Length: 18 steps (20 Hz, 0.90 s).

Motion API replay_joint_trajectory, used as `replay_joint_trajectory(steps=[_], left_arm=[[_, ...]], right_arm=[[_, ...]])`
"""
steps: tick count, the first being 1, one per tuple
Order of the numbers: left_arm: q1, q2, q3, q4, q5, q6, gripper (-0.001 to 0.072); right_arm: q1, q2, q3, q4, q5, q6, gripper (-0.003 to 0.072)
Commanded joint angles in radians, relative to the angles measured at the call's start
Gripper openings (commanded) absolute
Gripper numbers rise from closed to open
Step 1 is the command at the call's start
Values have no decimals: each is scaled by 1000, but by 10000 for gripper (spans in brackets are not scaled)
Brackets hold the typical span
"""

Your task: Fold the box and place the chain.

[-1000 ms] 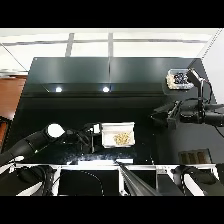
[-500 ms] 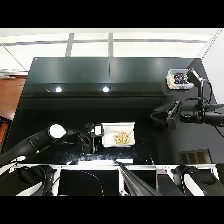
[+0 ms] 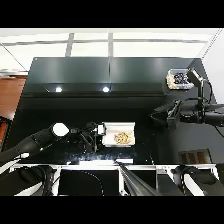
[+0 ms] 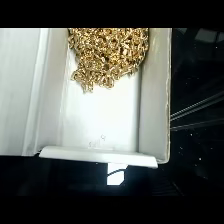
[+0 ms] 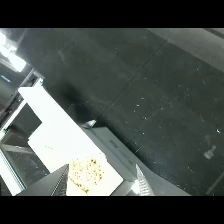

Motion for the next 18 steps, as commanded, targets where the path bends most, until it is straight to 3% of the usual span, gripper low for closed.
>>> replay_joint_trajectory(steps=[1, 3, 5, 6, 9, 13, 16, 18], left_arm=[[0, -4, 4, 0, -24, 19, 593], [0, -4, 4, 0, -23, 19, 533], [0, -4, 4, 0, -23, 19, 348], [0, -4, 4, 0, -23, 19, 345], [0, -4, 4, 0, -22, 19, 345], [0, -4, 4, 0, -22, 19, 345], [0, -4, 4, 0, -22, 19, 345], [0, -4, 4, 0, -22, 19, 346]], right_arm=[[0, 0, 0, 0, -3, 0, 494], [0, 0, 0, 0, -3, 0, 494], [2, 0, -2, 0, -17, 18, 517], [15, -1, -3, -11, -50, 69, 711], [131, -25, -2, -44, -204, 117, 707], [325, -153, -2, -58, -350, 145, 704], [412, -250, -2, -197, -360, 143, 702], [449, -277, -2, -219, -303, 39, 696]])
